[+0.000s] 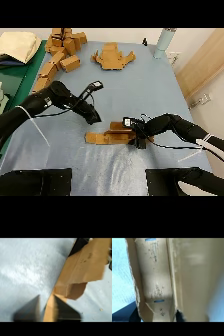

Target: Fold the box.

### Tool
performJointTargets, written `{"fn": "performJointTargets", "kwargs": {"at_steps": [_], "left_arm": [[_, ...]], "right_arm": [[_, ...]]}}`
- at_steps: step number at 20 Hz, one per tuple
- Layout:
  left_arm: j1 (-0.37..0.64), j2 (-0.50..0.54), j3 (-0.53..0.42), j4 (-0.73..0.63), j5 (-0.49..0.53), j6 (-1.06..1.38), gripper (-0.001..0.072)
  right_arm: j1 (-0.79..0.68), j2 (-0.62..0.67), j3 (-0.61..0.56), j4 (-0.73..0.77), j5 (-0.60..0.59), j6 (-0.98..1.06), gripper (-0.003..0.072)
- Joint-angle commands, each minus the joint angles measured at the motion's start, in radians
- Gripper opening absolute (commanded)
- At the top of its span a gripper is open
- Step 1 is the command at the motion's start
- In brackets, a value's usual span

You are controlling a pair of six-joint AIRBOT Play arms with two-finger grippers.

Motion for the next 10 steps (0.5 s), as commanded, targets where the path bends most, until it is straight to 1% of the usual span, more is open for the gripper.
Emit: {"fn": "performJointTargets", "kwargs": {"at_steps": [1,2,3,4,5,6,8,9,10], "left_arm": [[0.047,0.024,-0.002,0.065,-0.245,-0.262,0.0011],[0.04,0.024,-0.008,0.039,-0.309,-0.338,0.001],[0.024,0.024,-0.024,-0.02,-0.366,-0.388,0.001],[-0.002,0.024,-0.047,-0.101,-0.399,-0.404,0.001],[-0.035,0.024,-0.071,-0.186,-0.39,-0.405,0.0011],[-0.073,0.024,-0.091,-0.27,-0.343,-0.405,0.0011],[-0.141,0.015,-0.094,-0.395,-0.191,-0.404,0.0011],[-0.156,0.001,-0.079,-0.428,-0.112,-0.404,0.0011],[-0.158,-0.022,-0.051,-0.427,-0.05,-0.404,0.0011]], "right_arm": [[0.001,0.0,-0.001,0.0,0.001,0.0,0.0501],[0.001,0.0,-0.001,0.0,0.0,0.0,0.0501],[0.001,0.0,-0.001,0.0,0.001,0.0,0.0501],[0.001,0.0,-0.001,0.0,0.001,0.0,0.0501],[0.001,0.0,-0.001,0.0,0.0,0.0,0.0501],[0.001,0.0,-0.001,0.0,0.001,0.0,0.0501],[0.001,0.0,-0.001,0.0,0.001,0.0,0.0501],[0.001,0.0,-0.001,0.0,0.0,0.0,0.0501],[0.001,0.0,-0.001,0.0,0.001,0.0,0.0501]]}}
